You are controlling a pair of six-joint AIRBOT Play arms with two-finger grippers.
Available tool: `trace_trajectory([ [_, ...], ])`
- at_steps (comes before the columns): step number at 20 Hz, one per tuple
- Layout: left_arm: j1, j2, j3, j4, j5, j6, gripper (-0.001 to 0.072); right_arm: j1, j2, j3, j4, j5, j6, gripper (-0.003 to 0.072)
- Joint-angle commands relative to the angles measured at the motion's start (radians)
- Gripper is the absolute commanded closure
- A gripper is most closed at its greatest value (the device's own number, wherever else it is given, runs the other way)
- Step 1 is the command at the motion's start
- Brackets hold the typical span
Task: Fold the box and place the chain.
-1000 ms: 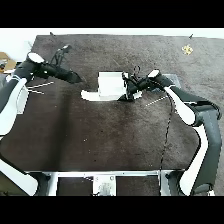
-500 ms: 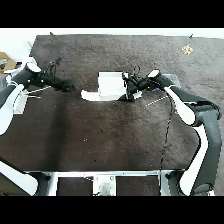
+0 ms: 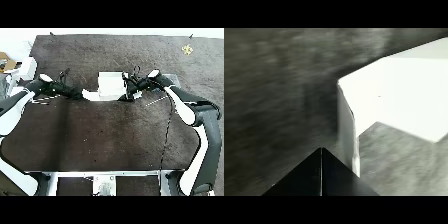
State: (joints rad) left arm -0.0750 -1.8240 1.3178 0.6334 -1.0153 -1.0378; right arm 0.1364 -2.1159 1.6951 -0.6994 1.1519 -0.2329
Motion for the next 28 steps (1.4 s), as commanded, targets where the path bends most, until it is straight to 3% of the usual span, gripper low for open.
trace_trajectory([
  [1,-0.017,-0.005,-0.004,-0.148,-0.018,0.068,0.0697,0.000,0.000,0.000,0.000,0.000,0.000,0.0267],
  [6,-0.019,-0.006,0.006,-0.254,-0.039,0.079,0.0684,0.000,0.000,0.000,0.000,0.000,0.000,0.0267],
  [7,-0.019,-0.006,0.006,-0.285,-0.045,0.103,0.0401,0.000,0.000,0.000,0.000,0.000,0.000,0.0267],
  [8,-0.019,-0.006,0.006,-0.306,-0.050,0.135,0.0164,0.000,0.000,0.000,0.000,0.000,0.000,0.0267],
  [9,-0.019,-0.006,0.006,-0.312,-0.051,0.142,0.0218,0.000,0.000,0.000,0.000,0.000,0.000,0.0267],
  [10,-0.020,-0.006,0.006,-0.315,-0.052,0.142,0.0320,0.000,0.000,0.000,0.000,0.000,0.000,0.0267],
  [19,-0.099,-0.006,0.019,-0.259,0.028,0.105,0.0323,0.000,0.000,0.000,0.000,0.000,0.000,0.0268],
  [28,-0.283,-0.006,0.288,0.426,0.055,-0.513,0.0324,0.000,0.000,0.000,0.000,0.000,0.000,0.0267],
])
